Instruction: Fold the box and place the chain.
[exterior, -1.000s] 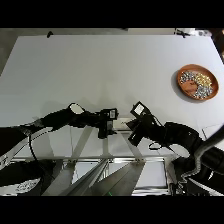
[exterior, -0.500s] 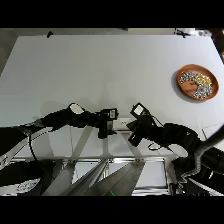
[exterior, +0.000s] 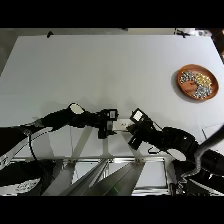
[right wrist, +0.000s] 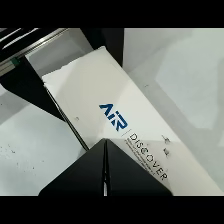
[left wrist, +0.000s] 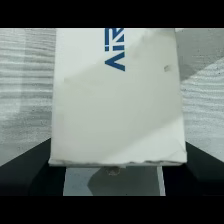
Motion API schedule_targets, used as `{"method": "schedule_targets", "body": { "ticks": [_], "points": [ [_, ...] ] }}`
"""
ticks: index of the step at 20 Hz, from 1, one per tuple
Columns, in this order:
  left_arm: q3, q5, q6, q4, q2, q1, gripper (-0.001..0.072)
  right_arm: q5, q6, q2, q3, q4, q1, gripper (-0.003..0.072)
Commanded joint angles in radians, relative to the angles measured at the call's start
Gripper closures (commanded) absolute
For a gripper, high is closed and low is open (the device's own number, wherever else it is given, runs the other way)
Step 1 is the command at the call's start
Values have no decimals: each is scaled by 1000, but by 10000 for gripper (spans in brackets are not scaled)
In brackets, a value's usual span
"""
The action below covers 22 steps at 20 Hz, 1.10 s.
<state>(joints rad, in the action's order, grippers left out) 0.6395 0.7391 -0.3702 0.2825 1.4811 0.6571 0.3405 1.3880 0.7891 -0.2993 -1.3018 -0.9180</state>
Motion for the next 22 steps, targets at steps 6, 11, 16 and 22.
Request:
{"method": "schedule_targets", "body": {
  "ticks": [6, 11, 16, 22],
  "points": [
    [0, -2, 5, -5, -1, -1, 363, -27, 3, 72, 20, 24, -22, 676],
    [0, -2, 5, -5, -1, -1, 363, -105, 2, 56, 19, 22, -22, 674],
    [0, -2, 5, -5, -1, -1, 363, -149, -1, -4, -3, -7, -22, 672],
    [1, -2, 5, -5, -1, -1, 363, -58, -1, -65, -81, -30, 68, 672]
  ]
}}
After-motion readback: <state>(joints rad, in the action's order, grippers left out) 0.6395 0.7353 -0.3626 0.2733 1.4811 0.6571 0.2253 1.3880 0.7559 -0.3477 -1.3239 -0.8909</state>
